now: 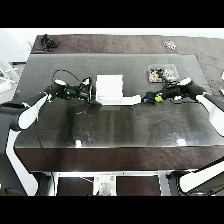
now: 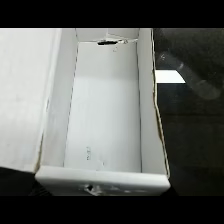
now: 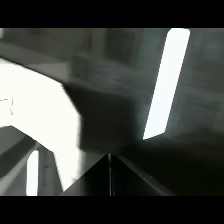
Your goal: Fold the box and place the chain.
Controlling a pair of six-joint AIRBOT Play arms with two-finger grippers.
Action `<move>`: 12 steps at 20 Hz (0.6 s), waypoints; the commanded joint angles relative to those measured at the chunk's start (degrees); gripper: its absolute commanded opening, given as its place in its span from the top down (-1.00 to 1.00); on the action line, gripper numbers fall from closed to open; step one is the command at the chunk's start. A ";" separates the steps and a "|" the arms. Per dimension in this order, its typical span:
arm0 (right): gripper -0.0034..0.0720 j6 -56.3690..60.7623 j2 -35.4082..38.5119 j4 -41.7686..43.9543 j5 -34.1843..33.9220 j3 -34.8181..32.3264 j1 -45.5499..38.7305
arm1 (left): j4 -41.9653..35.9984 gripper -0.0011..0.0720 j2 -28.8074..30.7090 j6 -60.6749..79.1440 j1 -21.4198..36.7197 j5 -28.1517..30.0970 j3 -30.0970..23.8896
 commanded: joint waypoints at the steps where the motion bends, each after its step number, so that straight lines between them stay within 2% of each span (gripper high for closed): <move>1: 0.89 0.39 -1.68 8.07 -1.75 0.15 5.18 | 0.00 -0.17 0.02 0.00 0.07 0.00 0.02; 4: 0.89 -2.23 -1.68 8.90 -2.03 3.30 8.76 | 0.00 -0.17 0.02 0.00 0.07 0.00 0.02; 8: 0.89 -0.22 -1.40 8.09 -1.03 7.91 9.09 | 0.00 -0.17 0.02 0.00 0.07 0.00 0.02; 12: 0.88 -0.26 -1.27 8.04 2.10 8.70 9.14 | 0.00 -0.17 0.02 0.00 0.07 0.00 0.02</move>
